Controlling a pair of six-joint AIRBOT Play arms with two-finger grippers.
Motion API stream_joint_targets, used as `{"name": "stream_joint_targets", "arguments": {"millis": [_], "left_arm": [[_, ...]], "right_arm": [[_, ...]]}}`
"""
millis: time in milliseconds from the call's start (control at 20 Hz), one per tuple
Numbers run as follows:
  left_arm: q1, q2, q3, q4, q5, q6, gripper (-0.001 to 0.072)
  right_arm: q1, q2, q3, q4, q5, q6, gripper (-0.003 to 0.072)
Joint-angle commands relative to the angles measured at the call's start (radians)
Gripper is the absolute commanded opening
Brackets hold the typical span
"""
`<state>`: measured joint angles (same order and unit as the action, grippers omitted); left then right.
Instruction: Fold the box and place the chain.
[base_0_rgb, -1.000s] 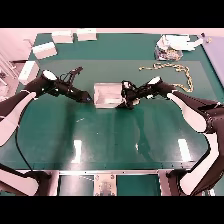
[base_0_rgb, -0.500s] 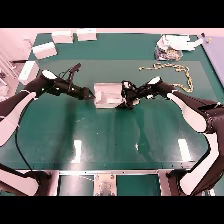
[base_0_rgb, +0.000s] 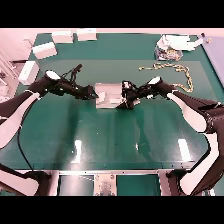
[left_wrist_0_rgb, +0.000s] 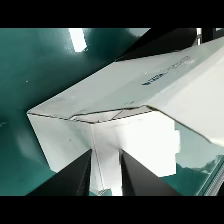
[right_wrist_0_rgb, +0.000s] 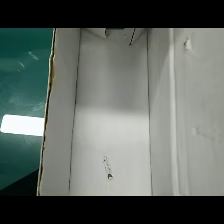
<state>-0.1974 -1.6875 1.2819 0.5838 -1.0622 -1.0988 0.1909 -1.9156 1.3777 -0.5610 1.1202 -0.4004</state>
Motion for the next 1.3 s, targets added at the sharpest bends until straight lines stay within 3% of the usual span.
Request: {"name": "stream_joint_targets", "arguments": {"millis": [0, 400, 1000, 1250], "left_arm": [[-0.020, -0.001, 0.000, 0.032, 0.008, -0.083, 0.0231], [-0.014, 0.000, 0.000, 0.121, 0.017, -0.106, 0.0230], [0.001, 0.017, 0.032, 0.124, -0.021, -0.134, 0.0231], [-0.051, 0.017, 0.042, 0.204, -0.019, -0.292, 0.0231]], "right_arm": [[0.000, 0.000, 0.001, 0.002, -0.001, -0.001, 0.0583], [0.000, 0.000, 0.000, 0.002, -0.001, -0.001, 0.0583], [0.000, 0.000, 0.001, 0.002, -0.001, -0.001, 0.0583], [0.000, 0.000, 0.001, 0.002, -0.001, -0.001, 0.0583]]}}
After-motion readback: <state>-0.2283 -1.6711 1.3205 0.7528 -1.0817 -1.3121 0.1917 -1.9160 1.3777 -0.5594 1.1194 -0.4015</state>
